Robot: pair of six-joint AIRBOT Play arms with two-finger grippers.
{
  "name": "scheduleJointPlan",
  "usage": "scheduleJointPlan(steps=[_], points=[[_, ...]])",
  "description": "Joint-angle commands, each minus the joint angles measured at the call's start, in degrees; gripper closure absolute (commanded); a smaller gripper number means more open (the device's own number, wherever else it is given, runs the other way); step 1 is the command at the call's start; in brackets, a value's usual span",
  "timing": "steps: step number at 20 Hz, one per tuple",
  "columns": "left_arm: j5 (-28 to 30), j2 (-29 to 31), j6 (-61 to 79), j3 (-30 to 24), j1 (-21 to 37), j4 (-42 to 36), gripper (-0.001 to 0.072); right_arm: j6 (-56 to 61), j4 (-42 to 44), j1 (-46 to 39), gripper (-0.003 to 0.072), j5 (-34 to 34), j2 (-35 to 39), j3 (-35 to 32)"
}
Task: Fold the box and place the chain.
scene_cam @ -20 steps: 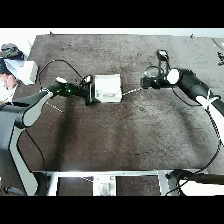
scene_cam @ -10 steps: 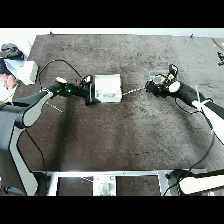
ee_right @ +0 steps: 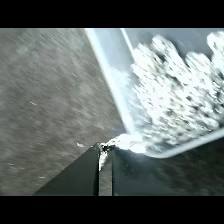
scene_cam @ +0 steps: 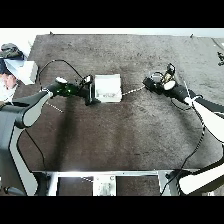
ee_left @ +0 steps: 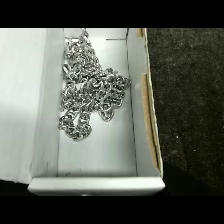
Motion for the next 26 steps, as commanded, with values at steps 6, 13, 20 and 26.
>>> scheduleJointPlan(steps=[6,13,20,26], points=[[0.02,-0.02,0.00,0.00,0.02,0.02,0.0221,-4.42,0.61,5.68,0.0677,9.51,11.08,0.70],[0.02,-0.02,0.00,0.00,0.02,0.00,0.0220,-9.20,-0.94,13.49,0.0677,8.96,28.48,0.74],[0.02,-0.02,0.02,0.00,0.02,0.00,0.0220,-10.32,-0.72,19.61,0.0677,8.79,30.32,6.19],[0.02,-0.02,0.00,0.00,0.02,0.02,0.0220,-9.77,-2.95,24.61,0.0678,9.68,26.56,7.98]])
